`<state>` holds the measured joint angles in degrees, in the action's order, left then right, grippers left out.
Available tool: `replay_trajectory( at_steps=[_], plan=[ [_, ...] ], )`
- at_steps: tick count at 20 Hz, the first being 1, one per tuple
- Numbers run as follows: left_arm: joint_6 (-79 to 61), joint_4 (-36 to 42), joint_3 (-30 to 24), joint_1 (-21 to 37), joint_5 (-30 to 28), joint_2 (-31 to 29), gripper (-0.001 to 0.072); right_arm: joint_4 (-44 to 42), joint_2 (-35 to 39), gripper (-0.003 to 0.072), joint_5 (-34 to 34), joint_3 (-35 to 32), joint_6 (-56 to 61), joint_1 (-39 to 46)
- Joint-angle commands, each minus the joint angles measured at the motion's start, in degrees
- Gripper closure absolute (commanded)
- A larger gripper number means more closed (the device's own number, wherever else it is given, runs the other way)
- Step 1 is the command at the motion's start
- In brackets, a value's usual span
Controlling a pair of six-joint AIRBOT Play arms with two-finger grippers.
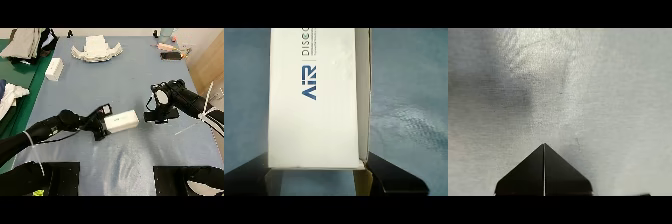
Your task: Fold the box.
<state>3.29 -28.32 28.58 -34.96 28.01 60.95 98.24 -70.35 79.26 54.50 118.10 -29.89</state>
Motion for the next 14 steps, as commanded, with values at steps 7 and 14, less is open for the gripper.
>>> replay_trajectory(
  at_steps=[7, 14],
  plan=[
    [55.4, -46.5, 0.1, 34.3, 0.7, -16.0, 0.0201, 3.5, -0.3, 0.0684, -0.8, 2.1, 0.4, 0.0],
    [56.8, -47.3, 2.3, 49.0, -4.3, -5.0, 0.0200, 3.3, -0.3, 0.0684, -2.2, 2.1, 0.4, 0.0]
  ],
)
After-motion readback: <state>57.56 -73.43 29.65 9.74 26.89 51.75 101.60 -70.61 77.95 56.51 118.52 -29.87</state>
